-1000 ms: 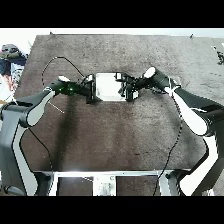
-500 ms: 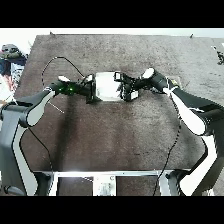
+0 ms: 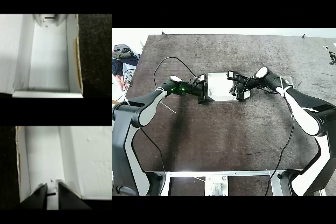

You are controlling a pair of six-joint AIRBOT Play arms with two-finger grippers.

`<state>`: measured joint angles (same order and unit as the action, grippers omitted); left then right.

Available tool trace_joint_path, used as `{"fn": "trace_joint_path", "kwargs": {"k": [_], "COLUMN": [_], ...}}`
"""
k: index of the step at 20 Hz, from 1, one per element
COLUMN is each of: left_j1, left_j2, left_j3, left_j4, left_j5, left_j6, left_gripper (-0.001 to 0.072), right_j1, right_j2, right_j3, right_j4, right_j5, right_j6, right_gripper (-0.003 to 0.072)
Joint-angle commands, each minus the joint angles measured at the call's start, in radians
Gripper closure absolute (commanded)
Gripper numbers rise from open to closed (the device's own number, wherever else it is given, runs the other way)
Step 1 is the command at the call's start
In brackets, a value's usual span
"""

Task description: Fold the box and place the chain.

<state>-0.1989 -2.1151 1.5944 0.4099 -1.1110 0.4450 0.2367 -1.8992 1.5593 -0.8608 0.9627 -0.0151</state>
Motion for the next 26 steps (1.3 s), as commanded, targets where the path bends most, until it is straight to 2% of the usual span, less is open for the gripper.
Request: {"fn": "trace_joint_path", "kwargs": {"k": [1,4,6,10,12,14,17,19,20,23,26], "left_j1": [0.000,0.000,0.000,0.000,0.000,0.000,0.000,0.000,0.000,0.000,0.000], "left_j2": [0.000,0.000,0.000,0.000,0.000,0.000,0.000,0.000,0.000,0.000,0.000], "left_j3": [0.000,0.000,0.000,0.000,0.000,0.000,0.000,0.000,0.000,0.000,0.000], "left_j4": [0.001,0.001,0.001,0.001,0.001,0.001,0.001,0.000,0.001,0.001,0.001], "left_j5": [0.000,0.000,0.000,0.000,0.000,0.000,0.000,0.000,0.000,0.000,0.000], "left_j6": [0.000,0.000,0.000,0.000,0.000,0.000,0.000,0.000,0.000,0.000,0.000], "left_gripper": [0.0543,0.0543,0.0543,0.0543,0.0543,0.0543,0.0543,0.0543,0.0543,0.0543,0.0543], "right_j1": [-0.023,-0.044,-0.063,-0.137,-0.185,-0.229,-0.265,-0.268,-0.267,-0.255,-0.233], "right_j2": [0.036,0.090,0.130,0.184,0.182,0.182,0.182,0.181,0.172,0.111,0.048], "right_j3": [0.003,0.003,0.003,0.003,-0.005,-0.031,-0.093,-0.147,-0.162,-0.165,-0.165], "right_j4": [-0.082,-0.181,-0.221,-0.200,-0.181,-0.171,-0.105,-0.072,-0.043,0.004,0.112], "right_j5": [0.026,0.055,0.067,0.111,0.171,0.183,0.156,0.101,0.093,0.095,0.098], "right_j6": [0.142,0.264,0.445,0.784,0.887,0.970,0.993,0.977,0.977,0.977,0.958], "right_gripper": [0.0606,0.0606,0.0607,0.0607,0.0608,0.0608,0.0608,0.0674,0.0674,0.0674,0.0674]}}
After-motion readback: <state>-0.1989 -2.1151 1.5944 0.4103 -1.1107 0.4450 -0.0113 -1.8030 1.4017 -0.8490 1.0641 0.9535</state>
